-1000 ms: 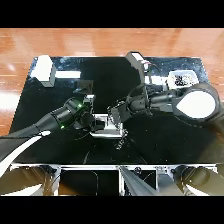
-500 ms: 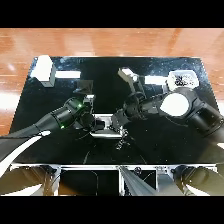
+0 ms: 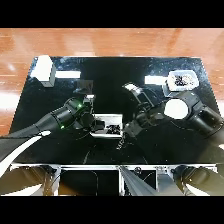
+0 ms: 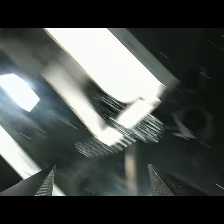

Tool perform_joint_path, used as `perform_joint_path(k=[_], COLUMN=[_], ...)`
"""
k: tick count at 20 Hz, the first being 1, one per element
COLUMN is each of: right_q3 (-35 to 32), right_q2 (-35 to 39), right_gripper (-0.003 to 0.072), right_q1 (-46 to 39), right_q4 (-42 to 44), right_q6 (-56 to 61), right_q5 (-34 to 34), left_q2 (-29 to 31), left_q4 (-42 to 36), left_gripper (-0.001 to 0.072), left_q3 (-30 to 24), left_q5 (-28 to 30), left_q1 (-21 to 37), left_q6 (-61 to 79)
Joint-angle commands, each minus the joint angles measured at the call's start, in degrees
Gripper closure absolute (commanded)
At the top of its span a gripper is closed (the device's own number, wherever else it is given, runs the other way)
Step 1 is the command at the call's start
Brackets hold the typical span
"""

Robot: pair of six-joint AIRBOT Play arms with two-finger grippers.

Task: Fold the box and place the chain.

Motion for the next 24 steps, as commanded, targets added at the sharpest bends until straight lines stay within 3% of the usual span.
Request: perform_joint_path(k=[1,6,9,12,17,24], right_q3=[-4.7,-19.4,-22.5,-22.5,-22.5,-22.5], right_q2=[1.4,1.4,1.2,-0.2,-3.5,-6.6], right_gripper=[0.0004,0.0004,0.0004,0.0004,0.0004,0.0005], right_q1=[-6.5,-9.4,-6.7,-6.1,-6.1,-1.2], right_q4=[-3.3,5.7,5.9,10.3,19.1,20.0], right_q6=[-9.7,-40.4,-55.8,-59.2,-68.0,-68.4], right_q5=[2.6,-15.0,-22.2,-28.5,-29.9,-30.4], left_q2=[0.0,0.0,0.0,0.0,0.0,0.0], left_q4=[0.1,0.2,0.1,0.1,0.1,0.1], left_gripper=[0.069,0.0689,0.0689,0.0689,0.0689,0.0689], left_q3=[0.0,0.0,0.0,0.0,0.0,0.0], left_q5=[0.5,1.3,1.3,1.4,1.5,1.5], left_q1=[0.0,0.0,0.0,0.0,0.0,0.0], left_q6=[0.0,0.0,0.0,0.0,0.0,0.0])
